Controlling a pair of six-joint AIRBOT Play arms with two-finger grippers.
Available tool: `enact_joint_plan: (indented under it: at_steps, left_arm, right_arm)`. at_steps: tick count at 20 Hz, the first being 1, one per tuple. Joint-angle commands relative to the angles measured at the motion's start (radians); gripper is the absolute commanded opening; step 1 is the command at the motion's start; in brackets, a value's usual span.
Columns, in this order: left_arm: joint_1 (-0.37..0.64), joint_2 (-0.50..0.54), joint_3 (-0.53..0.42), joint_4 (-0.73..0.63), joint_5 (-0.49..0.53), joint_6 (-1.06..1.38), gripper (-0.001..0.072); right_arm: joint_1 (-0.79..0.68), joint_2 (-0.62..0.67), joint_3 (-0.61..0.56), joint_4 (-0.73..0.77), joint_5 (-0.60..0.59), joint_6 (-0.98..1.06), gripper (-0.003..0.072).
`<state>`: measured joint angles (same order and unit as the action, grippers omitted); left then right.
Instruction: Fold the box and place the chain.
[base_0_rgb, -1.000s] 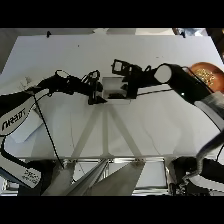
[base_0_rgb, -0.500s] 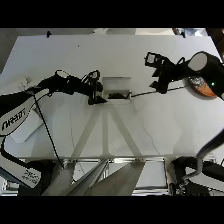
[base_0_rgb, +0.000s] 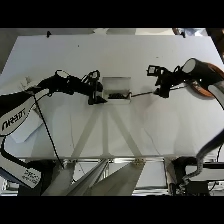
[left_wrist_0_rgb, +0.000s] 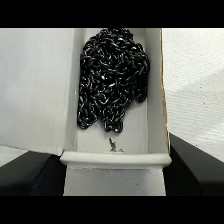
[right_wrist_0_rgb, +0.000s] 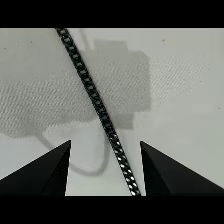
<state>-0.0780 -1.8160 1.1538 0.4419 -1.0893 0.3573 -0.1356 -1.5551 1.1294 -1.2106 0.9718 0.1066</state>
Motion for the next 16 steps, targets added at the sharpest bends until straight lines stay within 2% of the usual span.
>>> enact_joint_plan:
  at_steps: [1, 4, 6, 7, 9, 10, 16]
  left_arm:
    - [0.0, 0.0, 0.0, 0.0, 0.0, 0.0, 0.0382]
    - [0.0, 0.0, 0.0, 0.0, 0.0, 0.0, 0.0382]
    - [0.0, 0.0, 0.0, 0.0, 0.0, 0.0, 0.0382]
    - [0.0, 0.0, 0.0, 0.0, 0.0, 0.0, 0.0382]
    - [0.0, 0.0, 0.0, 0.0, 0.0, 0.0, 0.0382]
    - [0.0, 0.0, 0.0, 0.001, 0.0, 0.0, 0.0382]
    - [0.0, 0.0, 0.0, 0.0, 0.0, 0.0, 0.0382]
  right_arm:
    - [-0.003, -0.063, 0.0, -0.009, -0.03, -0.017, 0.048]
    - [-0.003, -0.084, 0.0, -0.014, -0.077, -0.029, 0.0476]
    - [-0.003, -0.098, 0.0, -0.016, -0.083, -0.029, 0.0434]
    - [-0.003, -0.104, 0.0, -0.016, -0.082, -0.023, 0.0348]
    - [-0.002, -0.111, 0.0, -0.016, -0.082, -0.003, 0.0109]
    - [-0.002, -0.111, 0.0, -0.016, -0.076, 0.001, 0.0012]
    - [0.017, -0.046, 0.0, -0.005, -0.047, 0.115, 0.0015]
